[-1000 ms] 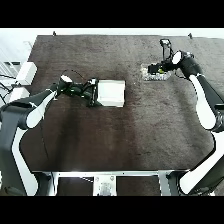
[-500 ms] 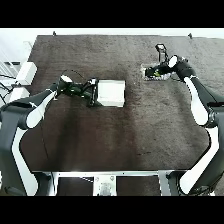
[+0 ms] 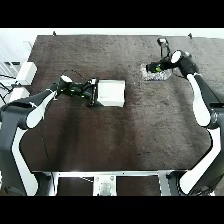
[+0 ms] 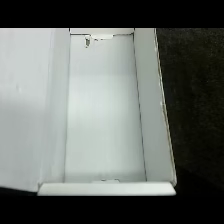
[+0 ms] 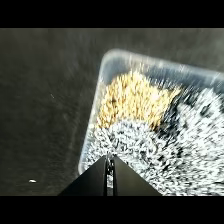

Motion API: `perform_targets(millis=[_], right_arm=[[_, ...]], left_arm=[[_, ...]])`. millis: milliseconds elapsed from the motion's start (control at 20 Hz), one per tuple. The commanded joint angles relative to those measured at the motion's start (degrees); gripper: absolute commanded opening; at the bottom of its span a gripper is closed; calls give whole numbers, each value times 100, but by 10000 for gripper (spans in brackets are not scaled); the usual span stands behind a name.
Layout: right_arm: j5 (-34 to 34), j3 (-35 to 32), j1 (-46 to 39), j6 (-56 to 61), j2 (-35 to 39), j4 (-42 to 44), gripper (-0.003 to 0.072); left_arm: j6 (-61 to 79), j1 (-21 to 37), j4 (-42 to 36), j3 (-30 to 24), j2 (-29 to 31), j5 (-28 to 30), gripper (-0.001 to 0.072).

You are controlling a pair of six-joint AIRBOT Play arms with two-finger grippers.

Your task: Fold the box and place the chain.

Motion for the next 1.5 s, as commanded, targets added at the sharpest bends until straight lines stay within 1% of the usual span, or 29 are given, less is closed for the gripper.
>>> perform_targets(millis=[0,150,400,600,700,950,1100,1300,1450], right_arm=[[258,42,9,0,553,7,8],[553,39,83,-4,1287,2,7],[782,39,304,-9,2533,-11,7],[1145,39,608,-31,3272,-9,8],[1464,39,769,-31,3528,-9,8],[2511,39,1285,-26,3926,-7,8],[2931,20,1727,-26,3971,7,8],[2979,-282,2271,-24,3969,9,8],[2529,-800,2542,20,3969,92,8]], left_arm=[[2,4,0,0,-2,20,624],[2,4,0,0,-2,20,624],[2,2,0,0,-2,20,624],[2,2,0,0,-2,20,624],[0,2,0,0,-2,20,624],[2,4,0,0,-2,20,624],[2,2,0,0,-2,20,624],[2,4,0,0,-2,20,624],[2,2,0,0,-2,20,624]])
